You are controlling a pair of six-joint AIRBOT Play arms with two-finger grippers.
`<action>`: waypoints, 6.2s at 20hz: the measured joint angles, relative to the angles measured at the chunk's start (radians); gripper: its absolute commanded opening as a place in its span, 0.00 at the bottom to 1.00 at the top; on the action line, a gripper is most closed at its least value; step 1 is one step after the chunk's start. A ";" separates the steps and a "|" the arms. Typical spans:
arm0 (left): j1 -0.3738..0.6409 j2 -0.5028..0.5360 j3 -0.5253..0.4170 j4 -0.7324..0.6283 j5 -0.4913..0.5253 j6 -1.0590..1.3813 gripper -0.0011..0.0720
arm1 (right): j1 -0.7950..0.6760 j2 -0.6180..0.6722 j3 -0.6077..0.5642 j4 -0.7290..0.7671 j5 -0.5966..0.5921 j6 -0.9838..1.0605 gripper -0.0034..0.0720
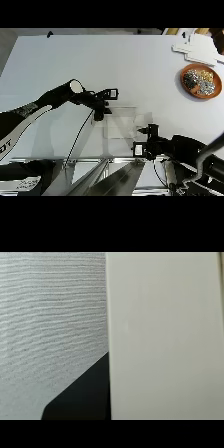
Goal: Fold the box and place the chain.
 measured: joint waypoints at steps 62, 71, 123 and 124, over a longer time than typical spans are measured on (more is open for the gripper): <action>0.000 0.000 0.000 0.000 0.000 0.000 0.03 | -0.031 -0.261 -0.034 0.003 -0.300 -0.173 0.90; 0.000 0.000 0.000 0.000 0.000 0.000 0.03 | -0.107 -0.268 -0.030 -0.006 -0.357 -0.190 0.90; 0.000 0.000 0.000 0.000 0.000 0.000 0.03 | -0.677 -0.492 0.229 0.972 0.127 -1.221 0.97; 0.000 0.000 0.000 0.000 0.000 0.000 0.03 | -0.678 -0.494 0.229 0.981 0.127 -1.223 0.97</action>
